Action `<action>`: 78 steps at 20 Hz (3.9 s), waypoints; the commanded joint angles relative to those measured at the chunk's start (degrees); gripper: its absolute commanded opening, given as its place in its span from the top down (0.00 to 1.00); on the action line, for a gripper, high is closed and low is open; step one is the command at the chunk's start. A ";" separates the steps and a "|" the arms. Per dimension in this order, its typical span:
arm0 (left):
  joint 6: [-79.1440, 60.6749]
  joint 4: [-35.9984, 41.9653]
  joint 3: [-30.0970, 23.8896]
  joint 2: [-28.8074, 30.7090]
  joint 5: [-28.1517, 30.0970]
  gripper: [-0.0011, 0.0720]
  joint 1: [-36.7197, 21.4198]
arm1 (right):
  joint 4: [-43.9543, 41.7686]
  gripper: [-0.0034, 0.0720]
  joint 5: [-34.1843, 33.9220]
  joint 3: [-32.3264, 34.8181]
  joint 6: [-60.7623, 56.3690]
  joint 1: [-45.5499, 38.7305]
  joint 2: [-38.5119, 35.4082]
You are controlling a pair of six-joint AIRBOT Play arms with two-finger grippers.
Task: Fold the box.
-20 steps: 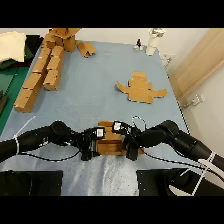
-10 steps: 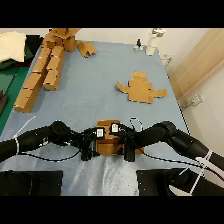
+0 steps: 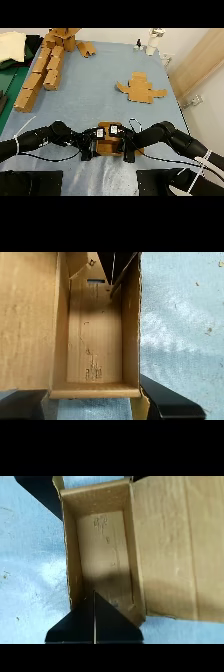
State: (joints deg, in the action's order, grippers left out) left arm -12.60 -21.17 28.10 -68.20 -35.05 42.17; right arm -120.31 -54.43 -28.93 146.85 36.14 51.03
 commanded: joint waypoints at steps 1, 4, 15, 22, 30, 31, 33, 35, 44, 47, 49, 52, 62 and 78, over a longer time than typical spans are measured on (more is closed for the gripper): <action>0.00 -0.04 0.04 -0.02 0.11 0.27 -0.02 | 4.15 0.95 -1.14 0.02 -3.17 -0.02 -1.57; 0.00 -0.04 0.04 -0.02 0.13 0.27 -0.02 | 7.96 0.95 -1.86 0.02 -6.67 -0.04 -5.31; 0.00 -0.04 0.07 -0.02 0.11 0.27 -0.02 | 15.69 0.51 -5.38 1.79 -7.72 -0.02 -9.03; 0.00 -0.07 0.07 -0.02 0.11 0.27 -0.02 | 12.35 0.50 -0.31 1.86 -4.81 0.04 -6.69; 0.00 -0.04 0.04 -0.02 0.11 0.27 -0.02 | 3.93 0.70 3.74 1.86 5.81 0.04 -3.04; 0.00 -0.04 0.04 -0.02 0.13 0.27 -0.02 | 3.93 0.70 4.44 1.86 7.04 0.04 -2.78; 0.00 -0.04 0.04 -0.02 0.11 0.27 -0.02 | 3.78 0.70 6.10 1.86 7.74 0.04 -2.25; 0.00 -0.04 0.04 -0.02 0.13 0.27 -0.02 | 2.80 0.69 6.43 1.86 7.76 0.04 -1.70; 0.00 -0.04 0.04 -0.02 0.13 0.27 -0.02 | 0.55 0.35 5.73 2.23 7.72 0.04 0.15; 0.00 -0.07 0.04 -0.02 0.11 0.27 -0.02 | 2.89 0.36 3.87 2.08 6.32 0.02 -0.11; 0.00 -0.04 0.04 -0.02 0.13 0.27 -0.02 | 10.80 0.38 1.77 1.14 -5.25 -0.07 -0.92; 0.00 -0.04 0.04 -0.02 0.11 0.27 -0.02 | 34.51 0.91 -3.26 -1.51 -33.73 -0.11 -3.23; 0.00 -0.04 0.04 -0.02 0.11 0.27 -0.02 | 34.75 0.95 -17.84 -1.40 -67.34 -12.57 -6.34; 0.00 -0.04 0.07 -0.02 0.13 0.27 -0.02 | 12.22 0.95 -5.86 8.41 -66.53 -13.22 -11.65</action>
State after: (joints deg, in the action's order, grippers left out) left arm -12.60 -21.21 28.10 -68.20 -34.94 42.17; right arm -105.73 -61.49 -20.69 79.94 22.90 41.12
